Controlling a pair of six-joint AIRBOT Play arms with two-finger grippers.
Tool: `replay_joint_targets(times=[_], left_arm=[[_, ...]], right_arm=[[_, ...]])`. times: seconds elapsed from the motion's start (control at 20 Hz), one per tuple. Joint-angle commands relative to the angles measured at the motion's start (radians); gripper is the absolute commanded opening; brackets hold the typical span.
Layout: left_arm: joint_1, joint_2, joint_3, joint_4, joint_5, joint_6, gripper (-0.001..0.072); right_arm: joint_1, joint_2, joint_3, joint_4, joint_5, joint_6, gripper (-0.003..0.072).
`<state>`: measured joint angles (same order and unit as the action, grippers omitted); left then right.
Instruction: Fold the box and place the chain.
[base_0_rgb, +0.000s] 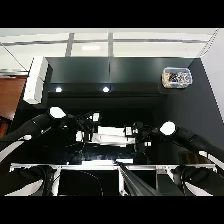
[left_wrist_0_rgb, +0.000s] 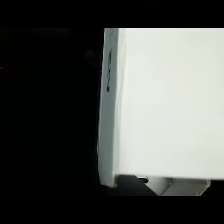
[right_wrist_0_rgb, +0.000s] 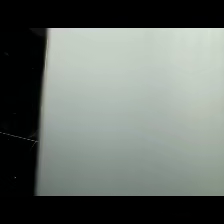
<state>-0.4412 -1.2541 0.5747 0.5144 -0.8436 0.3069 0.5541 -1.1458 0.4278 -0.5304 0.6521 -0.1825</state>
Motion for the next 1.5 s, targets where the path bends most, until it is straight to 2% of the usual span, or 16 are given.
replay_joint_targets(times=[0.0, 0.65, 0.7, 0.75, 0.8, 0.85, 0.9, 0.95, 1.05, 1.1, 1.15, 1.25, 1.4, 1.45], left_arm=[[0.000, 0.000, 0.000, 0.001, -0.003, 0.000, 0.0028], [0.000, 0.000, 0.000, 0.001, -0.002, 0.000, 0.0028], [0.000, 0.000, 0.000, 0.001, -0.002, 0.000, 0.0033], [0.000, 0.000, 0.000, 0.001, -0.002, 0.000, 0.0101], [0.000, 0.000, 0.000, 0.001, -0.001, -0.009, 0.0241], [0.000, 0.000, 0.003, 0.003, 0.005, -0.045, 0.0248], [0.003, 0.001, 0.010, 0.016, 0.001, -0.053, 0.0321], [0.003, 0.010, 0.019, 0.035, -0.002, -0.054, 0.0427], [0.008, 0.048, 0.037, 0.073, -0.005, -0.108, 0.0479], [0.016, 0.079, 0.047, 0.111, -0.006, -0.168, 0.0581], [0.029, 0.116, 0.053, 0.166, -0.006, -0.254, 0.0627], [0.066, 0.192, 0.056, 0.293, -0.053, -0.431, 0.0626], [0.134, 0.295, 0.056, 0.458, -0.241, -0.704, 0.0614], [0.151, 0.311, 0.056, 0.473, -0.312, -0.774, 0.0504]], right_arm=[[0.000, -0.001, -0.001, 0.002, -0.031, 0.013, 0.0612], [-0.008, -0.001, -0.001, 0.006, -0.031, 0.013, 0.0612], [-0.008, -0.001, -0.001, 0.006, -0.031, 0.013, 0.0591], [-0.008, -0.001, -0.001, 0.005, -0.027, 0.013, 0.0478], [-0.008, -0.001, -0.001, 0.005, -0.027, 0.013, 0.0478], [-0.008, 0.000, -0.001, 0.005, -0.027, 0.013, 0.0478], [-0.008, 0.000, -0.001, 0.002, -0.028, 0.013, 0.0478], [-0.008, 0.000, -0.001, 0.002, -0.028, 0.013, 0.0478], [-0.008, 0.000, -0.001, 0.002, -0.027, 0.013, 0.0478], [-0.008, 0.000, -0.001, 0.002, -0.027, 0.013, 0.0478], [-0.008, 0.000, -0.001, 0.002, -0.027, 0.013, 0.0478], [-0.008, 0.000, -0.001, 0.002, -0.027, 0.013, 0.0478], [-0.007, 0.000, -0.001, 0.002, -0.027, 0.013, 0.0478], [-0.006, 0.000, -0.001, 0.002, -0.027, 0.013, 0.0478]])
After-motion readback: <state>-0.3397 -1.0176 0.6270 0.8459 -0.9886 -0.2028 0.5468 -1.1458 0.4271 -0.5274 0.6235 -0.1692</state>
